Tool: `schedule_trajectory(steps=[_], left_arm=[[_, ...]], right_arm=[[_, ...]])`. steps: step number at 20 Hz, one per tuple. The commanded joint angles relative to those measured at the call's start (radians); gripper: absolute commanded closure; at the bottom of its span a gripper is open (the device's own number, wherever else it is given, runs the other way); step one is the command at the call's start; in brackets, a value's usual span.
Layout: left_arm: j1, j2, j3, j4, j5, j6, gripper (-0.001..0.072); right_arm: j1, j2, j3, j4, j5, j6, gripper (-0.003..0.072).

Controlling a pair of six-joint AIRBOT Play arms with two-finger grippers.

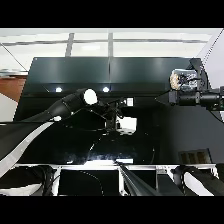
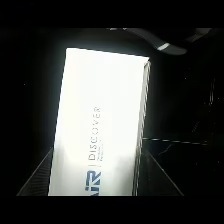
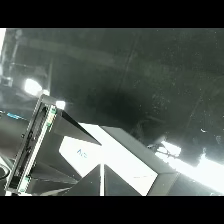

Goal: Fold the box and place the chain.

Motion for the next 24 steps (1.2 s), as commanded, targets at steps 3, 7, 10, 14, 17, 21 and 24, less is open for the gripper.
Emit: schedule_trajectory(steps=[3, 7, 10, 14, 17, 21, 24], left_arm=[[-0.009, 0.000, -0.001, 0.023, 0.006, -0.002, -0.0001], [-0.019, 0.000, -0.033, 0.027, 0.032, -0.001, 0.0000], [-0.039, -0.001, -0.073, 0.063, 0.108, -0.001, 0.0000], [-0.047, -0.015, -0.083, 0.071, 0.169, -0.002, 0.0003], [-0.048, -0.026, -0.082, 0.071, 0.150, -0.002, 0.0034], [-0.001, -0.022, -0.029, 0.137, 0.105, -0.125, 0.0388], [0.135, -0.022, 0.031, 0.220, 0.082, -0.264, 0.0388]], right_arm=[[0.000, 0.001, 0.000, 0.000, 0.000, -0.003, 0.0659], [0.000, 0.001, 0.000, 0.000, -0.001, -0.003, 0.0660], [0.000, 0.001, 0.000, 0.000, -0.005, -0.003, 0.0659], [0.000, 0.001, 0.000, 0.000, -0.010, -0.003, 0.0659], [0.000, 0.001, -0.001, 0.000, -0.011, -0.003, 0.0659], [0.000, 0.001, 0.000, 0.000, -0.010, -0.003, 0.0660], [0.000, 0.001, 0.000, 0.002, -0.016, -0.003, 0.0659]])
